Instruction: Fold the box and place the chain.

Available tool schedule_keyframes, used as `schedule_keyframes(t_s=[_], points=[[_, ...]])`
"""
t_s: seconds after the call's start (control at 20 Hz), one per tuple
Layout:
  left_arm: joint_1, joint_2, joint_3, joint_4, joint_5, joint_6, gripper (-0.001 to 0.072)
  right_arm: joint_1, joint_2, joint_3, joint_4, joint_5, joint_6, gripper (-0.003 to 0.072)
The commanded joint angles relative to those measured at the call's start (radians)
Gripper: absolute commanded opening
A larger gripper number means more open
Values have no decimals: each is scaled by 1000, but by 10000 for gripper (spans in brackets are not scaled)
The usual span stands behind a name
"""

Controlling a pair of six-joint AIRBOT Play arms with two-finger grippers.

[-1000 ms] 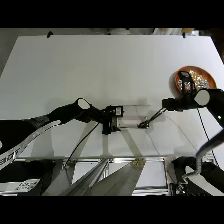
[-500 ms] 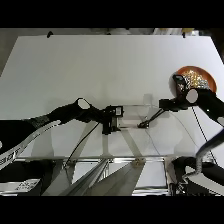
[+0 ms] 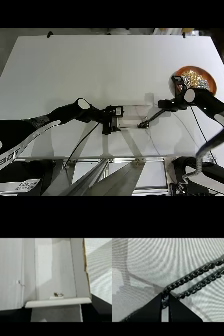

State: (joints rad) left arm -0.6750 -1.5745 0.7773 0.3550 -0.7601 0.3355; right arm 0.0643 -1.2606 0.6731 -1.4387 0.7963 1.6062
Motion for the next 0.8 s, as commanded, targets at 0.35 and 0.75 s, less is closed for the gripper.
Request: schedule_keyframes(t_s=[0.35, 0.75], points=[[0, 0, 0, 0, 0, 0, 312, 20, 334, -1, 9, 199, -78, 14], [0, 0, 0, 0, 0, 0, 312, 261, 615, -1, 296, 270, -76, 14]])
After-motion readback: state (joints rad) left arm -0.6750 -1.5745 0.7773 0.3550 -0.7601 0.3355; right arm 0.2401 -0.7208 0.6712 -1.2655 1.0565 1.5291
